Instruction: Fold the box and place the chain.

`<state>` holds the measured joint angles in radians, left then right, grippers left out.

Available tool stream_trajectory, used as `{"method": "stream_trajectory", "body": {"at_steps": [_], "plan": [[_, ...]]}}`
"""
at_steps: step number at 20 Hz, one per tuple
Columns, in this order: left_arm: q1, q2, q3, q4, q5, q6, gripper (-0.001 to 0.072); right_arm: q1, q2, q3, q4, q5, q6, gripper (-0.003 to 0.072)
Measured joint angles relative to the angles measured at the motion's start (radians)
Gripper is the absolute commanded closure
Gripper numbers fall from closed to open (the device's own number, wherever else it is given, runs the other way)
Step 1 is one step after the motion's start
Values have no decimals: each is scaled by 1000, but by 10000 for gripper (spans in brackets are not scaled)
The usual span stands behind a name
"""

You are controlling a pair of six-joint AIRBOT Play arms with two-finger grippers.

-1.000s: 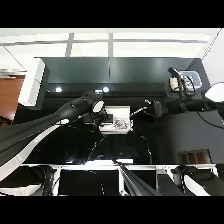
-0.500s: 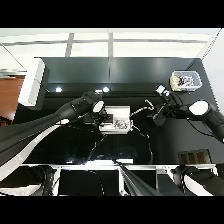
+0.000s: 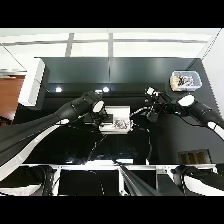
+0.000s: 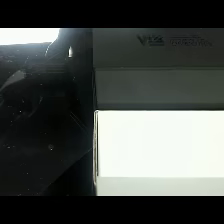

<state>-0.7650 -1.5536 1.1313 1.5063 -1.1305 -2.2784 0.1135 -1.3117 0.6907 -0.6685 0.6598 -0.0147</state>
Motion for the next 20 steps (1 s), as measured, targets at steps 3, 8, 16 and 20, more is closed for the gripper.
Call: {"method": "stream_trajectory", "body": {"at_steps": [3,8,16,20], "plan": [[0,0,0,0,0,0,678,0,-17,5,-23,-25,35,-32],[0,0,0,0,0,0,678,2,-31,7,-61,-46,84,207],[0,0,0,0,0,0,678,8,-34,8,-131,-64,183,414],[0,0,0,0,0,0,678,36,-33,10,-226,-65,252,669]]}}
